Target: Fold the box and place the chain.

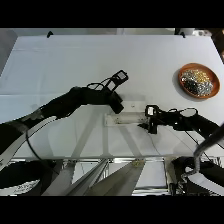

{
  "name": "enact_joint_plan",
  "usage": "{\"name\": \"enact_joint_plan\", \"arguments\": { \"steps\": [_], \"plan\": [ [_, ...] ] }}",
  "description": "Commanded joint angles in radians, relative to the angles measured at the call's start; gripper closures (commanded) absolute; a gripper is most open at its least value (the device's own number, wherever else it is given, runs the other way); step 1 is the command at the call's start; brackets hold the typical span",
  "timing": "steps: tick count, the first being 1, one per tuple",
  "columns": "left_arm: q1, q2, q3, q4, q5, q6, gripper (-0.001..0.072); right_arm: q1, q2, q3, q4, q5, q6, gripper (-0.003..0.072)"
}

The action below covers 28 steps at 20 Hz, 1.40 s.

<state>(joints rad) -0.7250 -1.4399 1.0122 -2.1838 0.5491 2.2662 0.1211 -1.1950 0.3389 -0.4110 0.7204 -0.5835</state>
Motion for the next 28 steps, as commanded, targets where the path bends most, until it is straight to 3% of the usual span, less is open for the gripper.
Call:
{"name": "enact_joint_plan", "arguments": {
  "steps": [1, 5, 9, 18, 25, 26, 28],
  "plan": [
    [0.005, 0.129, 0.0, 0.141, 0.067, -0.004, 0.0698, 0.0, 0.0, 0.0, 0.0, 0.0, -0.001, 0.0323],
    [0.016, 0.237, 0.0, 0.179, 0.298, -0.016, 0.0702, 0.0, 0.0, 0.0, 0.0, 0.0, -0.001, 0.0323],
    [0.016, 0.228, -0.008, 0.188, 0.436, -0.015, 0.0702, 0.0, 0.0, 0.0, -0.001, 0.0, -0.001, 0.0323],
    [0.016, 0.179, -0.195, 0.174, 0.284, 0.182, 0.0697, 0.0, 0.0, 0.0, -0.001, 0.001, -0.001, 0.0323],
    [0.013, 0.109, -0.216, 0.162, 0.25, 0.211, 0.0693, 0.0, 0.0, 0.0, 0.0, 0.0, -0.001, 0.0323],
    [0.013, 0.109, -0.216, 0.161, 0.234, 0.233, 0.0657, 0.0, 0.0, 0.0, 0.0, 0.0, -0.001, 0.0323],
    [0.013, 0.109, -0.216, 0.161, 0.213, 0.349, 0.0334, 0.0, 0.0, 0.0, 0.0, 0.0, -0.001, 0.0323]
  ]
}}
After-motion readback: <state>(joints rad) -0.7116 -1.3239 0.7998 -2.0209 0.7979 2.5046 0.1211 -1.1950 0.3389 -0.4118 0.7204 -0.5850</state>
